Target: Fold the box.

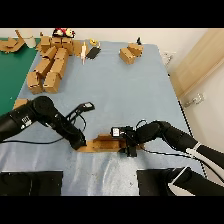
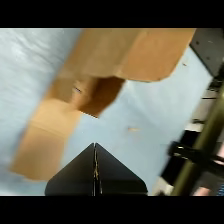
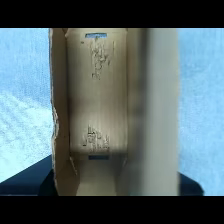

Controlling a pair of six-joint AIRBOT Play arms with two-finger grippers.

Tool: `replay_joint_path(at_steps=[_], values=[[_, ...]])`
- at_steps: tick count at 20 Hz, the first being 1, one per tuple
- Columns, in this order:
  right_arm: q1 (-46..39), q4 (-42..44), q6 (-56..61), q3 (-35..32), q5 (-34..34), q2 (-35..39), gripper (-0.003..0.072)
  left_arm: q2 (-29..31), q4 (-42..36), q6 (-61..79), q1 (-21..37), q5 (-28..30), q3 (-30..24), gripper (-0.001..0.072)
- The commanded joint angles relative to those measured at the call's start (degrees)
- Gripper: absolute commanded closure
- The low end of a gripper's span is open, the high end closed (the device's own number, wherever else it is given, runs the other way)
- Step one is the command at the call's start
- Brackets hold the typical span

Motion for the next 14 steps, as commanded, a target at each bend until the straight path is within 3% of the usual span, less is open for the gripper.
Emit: replay_joint_path(at_steps=[1, 3, 5, 9, 14], values=[[0.0, 0.0, 0.0, 0.0, 0.0, 0.0, 0.0152, 0.5, -11.0, -11.0, -5.9, -0.9, -4.0, 0.0699], [0.0, 0.0, 0.0, 0.0, 0.0, 0.0, 0.0152, 0.5, -22.3, -7.3, -10.3, 7.6, -6.0, 0.0699], [0.0, 0.0, 0.0, 0.0, 0.0, 0.0, 0.0151, 0.5, -28.0, -6.0, -12.1, 17.2, -6.1, 0.0699], [0.0, 0.0, 0.0, 0.0, 0.0, 0.0, 0.0152, 0.3, -30.3, -6.8, -12.0, 34.2, -6.2, 0.0699], [0.0, 0.0, 0.0, 0.0, 0.0, 0.0, 0.0152, -3.5, -30.6, -8.1, -12.0, 42.8, -6.2, 0.07]])
